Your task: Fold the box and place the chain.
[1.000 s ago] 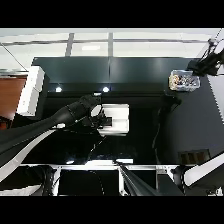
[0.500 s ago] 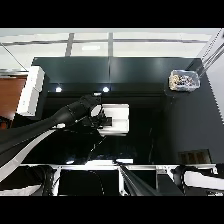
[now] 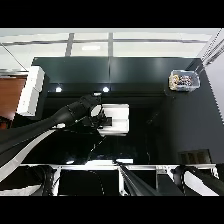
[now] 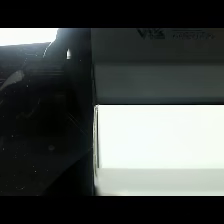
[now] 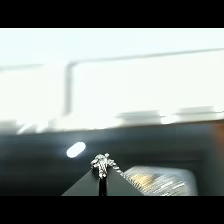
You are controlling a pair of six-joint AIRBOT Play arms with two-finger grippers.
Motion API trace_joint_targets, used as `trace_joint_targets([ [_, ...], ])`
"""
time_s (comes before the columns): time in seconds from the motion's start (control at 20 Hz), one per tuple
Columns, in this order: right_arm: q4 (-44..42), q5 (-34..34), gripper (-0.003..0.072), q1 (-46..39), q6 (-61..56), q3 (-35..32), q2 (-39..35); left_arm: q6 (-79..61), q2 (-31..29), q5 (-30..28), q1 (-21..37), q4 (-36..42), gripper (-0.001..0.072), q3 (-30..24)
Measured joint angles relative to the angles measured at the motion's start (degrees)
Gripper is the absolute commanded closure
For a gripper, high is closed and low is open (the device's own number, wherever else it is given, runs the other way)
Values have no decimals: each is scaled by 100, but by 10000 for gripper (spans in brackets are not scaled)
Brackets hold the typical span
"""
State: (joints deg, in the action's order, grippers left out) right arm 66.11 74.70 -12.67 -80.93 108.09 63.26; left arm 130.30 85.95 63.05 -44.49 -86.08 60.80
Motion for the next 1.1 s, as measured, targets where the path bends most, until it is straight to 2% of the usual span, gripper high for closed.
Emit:
trace_joint_targets([
  [0.25,-1237,966,672,595,400,-688,-358,2,0,2,0,0,680,0],
  [0.5,-1880,1241,673,1703,549,-1672,-446,0,0,2,0,0,680,0],
  [0.8,-2205,238,672,2983,612,-2994,-417,0,0,4,0,0,680,0],
  [1.1,-2588,-632,672,3458,619,-4092,-396,0,0,4,0,0,680,0],
])
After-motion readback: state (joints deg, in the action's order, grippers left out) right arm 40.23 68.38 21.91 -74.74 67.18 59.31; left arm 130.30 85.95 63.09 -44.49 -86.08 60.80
